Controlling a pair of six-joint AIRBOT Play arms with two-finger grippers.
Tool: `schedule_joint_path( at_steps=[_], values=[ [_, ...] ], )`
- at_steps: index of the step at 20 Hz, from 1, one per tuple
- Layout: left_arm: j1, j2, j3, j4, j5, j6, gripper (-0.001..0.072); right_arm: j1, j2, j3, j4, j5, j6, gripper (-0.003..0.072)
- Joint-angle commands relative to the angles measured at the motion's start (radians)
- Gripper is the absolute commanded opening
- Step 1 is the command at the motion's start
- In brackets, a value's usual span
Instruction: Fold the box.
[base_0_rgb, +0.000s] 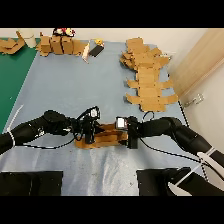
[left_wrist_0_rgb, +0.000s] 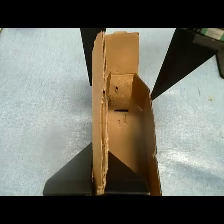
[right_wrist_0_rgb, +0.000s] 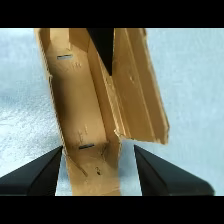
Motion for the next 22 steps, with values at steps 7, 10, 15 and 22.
schedule_joint_path(
  at_steps=[7,10,15,22],
  values=[
    [0.0,0.0,0.001,0.0,0.0,0.0,0.001,-0.039,-0.229,0.129,0.054,-0.162,-0.072,0.072],
    [0.0,0.0,0.001,0.0,0.0,0.0,0.001,-0.039,-0.229,0.13,0.053,-0.162,-0.052,0.0719],
    [0.0,0.0,0.001,0.0,0.0,0.0,0.001,-0.039,-0.202,0.13,0.033,-0.182,0.044,0.0718],
    [0.0,0.0,0.001,0.0,0.0,0.0,0.001,-0.029,-0.214,0.13,0.052,-0.127,-0.053,0.0717]
  ],
)
